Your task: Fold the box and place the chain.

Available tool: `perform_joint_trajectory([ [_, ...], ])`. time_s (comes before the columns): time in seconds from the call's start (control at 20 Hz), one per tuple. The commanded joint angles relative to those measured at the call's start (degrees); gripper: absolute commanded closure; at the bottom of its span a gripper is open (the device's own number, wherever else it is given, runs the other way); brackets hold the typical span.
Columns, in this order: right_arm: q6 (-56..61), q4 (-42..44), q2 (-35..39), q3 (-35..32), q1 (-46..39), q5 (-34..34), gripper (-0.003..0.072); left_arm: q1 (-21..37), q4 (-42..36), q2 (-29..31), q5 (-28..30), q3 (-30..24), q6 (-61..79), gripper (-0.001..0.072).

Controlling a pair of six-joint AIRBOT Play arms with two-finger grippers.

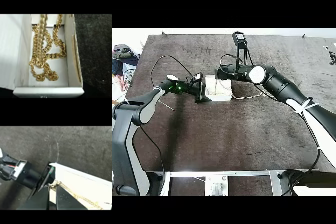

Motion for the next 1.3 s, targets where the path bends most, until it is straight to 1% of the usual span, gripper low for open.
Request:
perform_joint_trajectory([
  [0.0, 0.02, 0.13, -0.72, 1.29, 0.13, 0.59, 0.0675, -0.02, 0.00, -0.04, 0.00, 0.02, 0.00, 0.0504],
  [0.2, -0.02, 0.48, -0.72, 7.48, 0.22, 1.36, 0.0675, -0.02, 0.00, -0.04, 0.00, 0.02, 0.00, 0.0504],
  [0.3, -0.22, 0.50, -0.72, 9.94, 0.26, 4.07, 0.0675, -0.02, 0.00, -0.04, 0.00, 0.00, 0.00, 0.0504],
  [0.4, -0.26, 0.44, -0.72, 10.80, 0.26, 6.19, 0.0675, -0.02, 0.00, -0.04, 0.00, 0.02, 0.00, 0.0504],
  [0.6, -1.31, 0.31, -0.72, 10.82, 0.26, 7.13, 0.0675, -0.02, 0.00, -0.04, 0.00, 0.00, 0.00, 0.0504],
  [0.75, -1.09, -4.33, -0.92, 10.16, 0.13, 8.41, 0.0675, -0.02, 0.00, -0.04, 0.00, 0.00, 0.00, 0.0504],
  [0.9, -1.09, -5.11, -0.96, 6.14, -0.26, 8.48, 0.0675, -0.02, 0.00, -0.04, 0.00, 0.00, 0.00, 0.0504],
  [1.0, -1.09, -6.25, -0.96, 2.73, -0.28, 7.37, 0.0674, -0.02, 0.00, -0.04, 0.00, 0.02, 0.00, 0.0504],
  [1.05, -1.09, -6.86, -0.96, 1.36, -0.50, 7.19, 0.0567, -0.02, 0.00, -0.04, 0.00, 0.02, 0.00, 0.0504],
  [1.1, -1.09, -7.19, -0.96, 0.35, -1.03, 7.41, 0.0328, -0.02, 0.00, -0.04, 0.00, 0.02, 0.00, 0.0504],
  [1.15, -1.09, -7.54, -0.96, -0.46, -1.86, 7.69, 0.0290, -0.02, 0.00, -0.04, 0.00, 0.00, 0.00, 0.0504],
  [1.2, -1.07, -7.50, -0.94, -1.29, -3.04, 8.41, 0.0413, -0.02, 0.00, -0.04, 0.00, 0.02, 0.00, 0.0504],
  [1.25, -1.01, -7.39, -0.90, -2.51, -4.79, 9.35, 0.0421, -0.02, 0.00, -0.04, 0.00, 0.00, 0.00, 0.0504],
])
